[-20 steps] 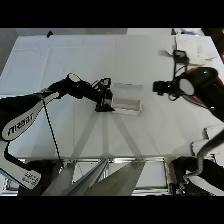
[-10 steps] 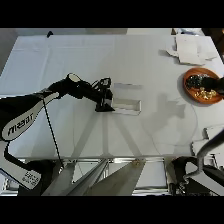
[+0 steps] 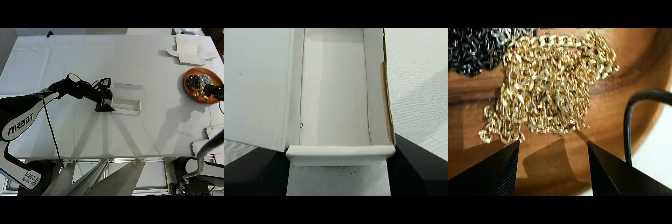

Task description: Fold the box and place the chain.

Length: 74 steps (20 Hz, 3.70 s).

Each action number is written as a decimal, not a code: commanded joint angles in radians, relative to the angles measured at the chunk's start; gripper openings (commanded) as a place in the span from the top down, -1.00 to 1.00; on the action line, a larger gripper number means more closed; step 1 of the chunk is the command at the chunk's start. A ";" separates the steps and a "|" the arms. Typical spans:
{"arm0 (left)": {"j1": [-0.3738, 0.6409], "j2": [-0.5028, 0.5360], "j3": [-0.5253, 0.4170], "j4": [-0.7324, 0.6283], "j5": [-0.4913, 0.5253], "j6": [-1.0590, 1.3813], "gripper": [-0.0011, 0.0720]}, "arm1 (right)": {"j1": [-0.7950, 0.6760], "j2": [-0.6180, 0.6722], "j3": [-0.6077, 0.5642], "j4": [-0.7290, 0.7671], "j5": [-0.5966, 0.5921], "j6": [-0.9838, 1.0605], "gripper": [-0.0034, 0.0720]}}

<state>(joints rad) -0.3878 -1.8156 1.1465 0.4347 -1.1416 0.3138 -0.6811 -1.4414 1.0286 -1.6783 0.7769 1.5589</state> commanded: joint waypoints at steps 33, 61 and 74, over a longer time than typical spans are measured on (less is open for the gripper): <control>0.000 0.000 0.000 0.000 0.000 0.000 0.59 | 0.320 0.235 0.102 0.024 0.382 -0.180 0.89; 0.000 0.000 0.000 0.000 0.000 0.000 0.59 | 1.137 0.188 0.102 0.219 0.135 -0.141 0.89; 0.000 0.000 0.000 0.000 0.000 0.000 0.59 | 1.116 0.194 0.102 0.216 0.188 -0.183 0.42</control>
<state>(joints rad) -0.3878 -1.8156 1.1465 0.4343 -1.1412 0.3138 0.4484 -1.2934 1.1301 -1.4612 0.9474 1.4197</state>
